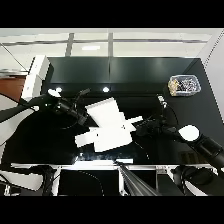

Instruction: Fold the box and place the chain.

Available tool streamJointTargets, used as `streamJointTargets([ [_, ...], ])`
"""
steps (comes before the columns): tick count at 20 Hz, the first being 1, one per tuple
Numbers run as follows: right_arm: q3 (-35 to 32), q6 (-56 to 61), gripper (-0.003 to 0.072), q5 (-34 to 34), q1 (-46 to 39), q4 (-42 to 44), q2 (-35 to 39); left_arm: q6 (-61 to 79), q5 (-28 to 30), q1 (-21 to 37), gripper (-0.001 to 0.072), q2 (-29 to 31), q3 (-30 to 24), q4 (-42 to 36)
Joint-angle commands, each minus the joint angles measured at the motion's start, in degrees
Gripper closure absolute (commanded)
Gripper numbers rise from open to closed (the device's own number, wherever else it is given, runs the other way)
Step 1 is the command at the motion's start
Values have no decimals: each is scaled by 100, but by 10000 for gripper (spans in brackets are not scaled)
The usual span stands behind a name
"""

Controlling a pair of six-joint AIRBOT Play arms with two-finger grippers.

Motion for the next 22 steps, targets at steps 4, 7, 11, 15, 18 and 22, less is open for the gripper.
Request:
streamJointTargets([
  [4,-2,4,648,-7,4,-13,2,74,-81,-153,383,-48,116,269],
  [7,-2,4,647,4,4,-11,2,76,127,-280,682,-48,120,299],
  [11,31,92,-18,164,-79,-33,9,72,35,-258,682,-39,199,299],
  [15,964,90,-18,1751,-1156,-1818,31,-13,162,-341,686,199,446,815],
  [18,1797,35,-17,2120,-1958,-3220,31,50,581,-739,687,835,461,1506],
  [22,2135,39,-16,1565,-2216,-5136,31,752,2586,-1460,687,2232,-234,1893],
])
